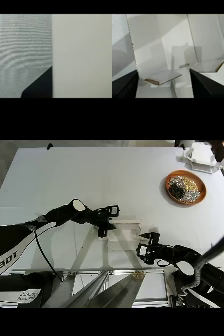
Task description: Fold the box and place the chain.
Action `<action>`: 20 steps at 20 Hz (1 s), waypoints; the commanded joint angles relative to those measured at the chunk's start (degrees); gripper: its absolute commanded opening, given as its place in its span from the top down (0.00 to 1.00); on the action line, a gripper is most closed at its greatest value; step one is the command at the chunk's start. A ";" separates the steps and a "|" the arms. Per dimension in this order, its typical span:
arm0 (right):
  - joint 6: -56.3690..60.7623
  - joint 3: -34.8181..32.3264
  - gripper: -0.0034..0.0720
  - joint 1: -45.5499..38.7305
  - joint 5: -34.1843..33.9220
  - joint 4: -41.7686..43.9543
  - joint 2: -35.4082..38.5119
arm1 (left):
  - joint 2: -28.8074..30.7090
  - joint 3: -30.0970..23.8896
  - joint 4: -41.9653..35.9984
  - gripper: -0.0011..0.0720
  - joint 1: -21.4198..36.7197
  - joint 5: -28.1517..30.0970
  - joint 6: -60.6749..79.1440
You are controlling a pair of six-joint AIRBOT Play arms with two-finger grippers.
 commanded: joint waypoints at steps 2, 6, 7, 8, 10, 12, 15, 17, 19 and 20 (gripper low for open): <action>-0.46 0.87 0.02 0.04 -1.77 0.63 0.07 | 0.04 0.07 0.00 0.97 0.04 0.00 0.02; -0.46 3.10 0.03 -0.02 -1.88 0.59 0.04 | 0.04 0.07 0.00 0.97 0.04 0.02 0.00; -0.44 3.19 0.03 -0.02 -1.84 0.59 0.04 | 0.04 0.07 0.00 0.97 0.04 0.00 0.02; -0.39 3.34 0.03 -0.02 -1.42 0.66 0.04 | 0.04 0.07 0.00 0.97 0.04 0.00 0.02; -0.42 3.89 0.04 -0.02 -0.52 0.68 0.02 | 0.04 0.07 0.00 0.97 0.04 0.00 0.00; -0.42 4.81 0.04 -0.17 0.07 0.68 0.02 | 0.04 0.07 0.00 0.97 0.04 0.00 0.00; -0.46 7.06 0.04 -7.21 5.73 3.61 -0.17 | 0.04 0.07 0.00 0.97 0.04 0.00 0.00; -0.68 8.39 0.04 -12.94 8.15 5.01 -0.92 | 0.04 0.07 0.00 0.97 0.04 0.00 0.00; -5.14 8.74 0.04 -15.74 9.44 8.39 -1.46 | 0.04 0.07 0.00 0.97 0.04 0.00 0.00; -7.78 8.74 0.04 -15.98 9.99 10.23 -1.62 | 0.04 0.07 0.00 0.97 0.04 0.00 0.00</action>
